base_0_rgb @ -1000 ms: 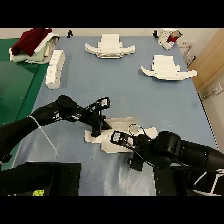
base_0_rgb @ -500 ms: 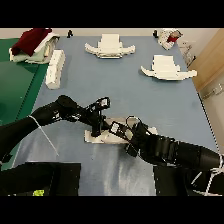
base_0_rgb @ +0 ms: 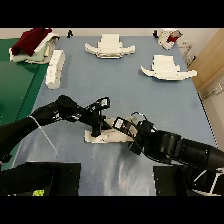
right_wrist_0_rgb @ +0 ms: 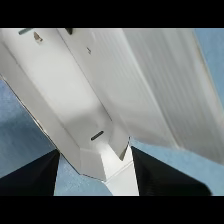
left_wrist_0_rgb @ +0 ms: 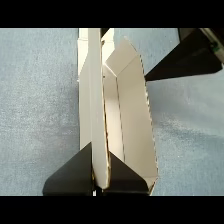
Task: Fold the box.
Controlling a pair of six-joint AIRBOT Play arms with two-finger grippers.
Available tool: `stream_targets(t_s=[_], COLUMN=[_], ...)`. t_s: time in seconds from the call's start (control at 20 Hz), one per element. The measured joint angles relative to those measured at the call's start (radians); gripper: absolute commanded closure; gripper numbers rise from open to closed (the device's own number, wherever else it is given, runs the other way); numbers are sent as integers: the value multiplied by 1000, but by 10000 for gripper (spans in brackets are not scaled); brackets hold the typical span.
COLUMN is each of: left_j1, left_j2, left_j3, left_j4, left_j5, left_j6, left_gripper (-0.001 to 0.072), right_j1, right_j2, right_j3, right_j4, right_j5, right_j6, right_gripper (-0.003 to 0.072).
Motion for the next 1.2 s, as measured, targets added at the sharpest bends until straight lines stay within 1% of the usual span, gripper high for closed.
stream_targets(t_s=[0.15,0.3,0.55,0.8,1.0,1.2], left_j1=[0,0,0,0,0,0], left_j2=[0,0,0,0,0,0], left_j3=[0,0,0,0,0,0], left_j4=[0,0,0,0,0,1], left_j5=[0,0,1,0,0,-1], left_j6=[0,0,0,0,0,0], left_gripper=[695,695,695,694,695,695], right_j1=[-102,-227,-426,-559,-605,-618], right_j2=[3,3,3,-24,-72,-103], right_j3=[0,0,-10,-51,-66,-70], right_j4=[130,272,537,831,962,1017], right_j5=[20,54,84,86,80,79], right_j6=[-184,-418,-858,-1297,-1487,-1540], right_gripper=[-34,-34,-34,-34,-34,-33])
